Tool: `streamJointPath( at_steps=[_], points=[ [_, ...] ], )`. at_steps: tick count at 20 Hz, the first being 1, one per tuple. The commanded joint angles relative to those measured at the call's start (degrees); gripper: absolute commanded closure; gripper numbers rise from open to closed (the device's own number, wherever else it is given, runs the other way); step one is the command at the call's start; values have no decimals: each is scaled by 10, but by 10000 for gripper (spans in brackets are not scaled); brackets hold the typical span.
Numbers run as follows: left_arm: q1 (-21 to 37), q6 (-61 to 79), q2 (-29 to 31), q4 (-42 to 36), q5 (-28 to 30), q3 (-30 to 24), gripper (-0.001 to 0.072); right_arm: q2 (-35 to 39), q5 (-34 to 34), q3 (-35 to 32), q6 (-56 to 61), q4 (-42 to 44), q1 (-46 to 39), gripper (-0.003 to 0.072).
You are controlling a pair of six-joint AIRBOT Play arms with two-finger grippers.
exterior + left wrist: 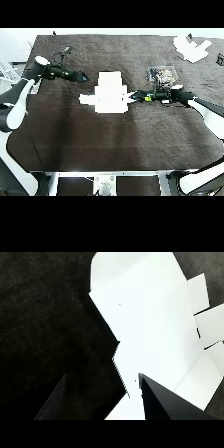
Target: Fold the box and place the chain.
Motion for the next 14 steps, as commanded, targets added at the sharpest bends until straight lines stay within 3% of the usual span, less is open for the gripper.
streamJointPath(
  at_steps=[1,6,10,14],
  points=[
    [-20,-38,-43,24,-10,46,190,0,-1,0,0,0,0,679],
    [-27,-54,-90,21,-28,103,172,0,-1,0,0,0,0,679],
    [-27,-58,-127,-9,-79,148,171,0,-1,0,0,0,0,679],
    [-27,-57,-149,-37,-98,163,171,0,-1,0,0,0,0,679]
  ],
)
